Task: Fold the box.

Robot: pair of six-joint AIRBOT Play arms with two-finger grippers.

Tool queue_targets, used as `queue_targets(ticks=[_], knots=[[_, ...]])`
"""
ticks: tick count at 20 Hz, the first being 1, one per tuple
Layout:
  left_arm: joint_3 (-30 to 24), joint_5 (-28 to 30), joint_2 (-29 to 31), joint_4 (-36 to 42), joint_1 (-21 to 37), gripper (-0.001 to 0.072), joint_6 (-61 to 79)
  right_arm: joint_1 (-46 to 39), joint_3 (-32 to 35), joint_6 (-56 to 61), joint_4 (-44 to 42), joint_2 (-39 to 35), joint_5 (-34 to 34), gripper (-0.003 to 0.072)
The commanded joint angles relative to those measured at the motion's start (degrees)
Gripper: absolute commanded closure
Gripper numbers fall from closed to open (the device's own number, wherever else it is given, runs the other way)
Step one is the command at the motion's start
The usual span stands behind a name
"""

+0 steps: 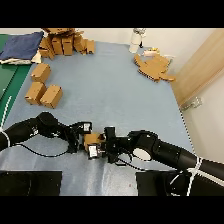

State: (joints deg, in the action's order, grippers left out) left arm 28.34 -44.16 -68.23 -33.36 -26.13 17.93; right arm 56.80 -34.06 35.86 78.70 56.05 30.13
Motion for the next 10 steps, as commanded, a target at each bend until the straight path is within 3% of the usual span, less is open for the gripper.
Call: queue_targets(ticks=[1,5,10], knots=[[0.04,0.04,0.0,0.0,0.04,0.0697,0.02,0.15,-0.02,0.17,1.64,0.0,1.42,0.0226],[0.04,0.0,0.0,0.0,0.04,0.0697,0.0,3.26,-0.66,5.55,7.23,-0.04,1.01,0.0229],[0.04,0.02,0.0,0.0,0.04,0.0697,0.02,8.94,-1.09,28.48,29.42,0.04,3.23,0.0237]])
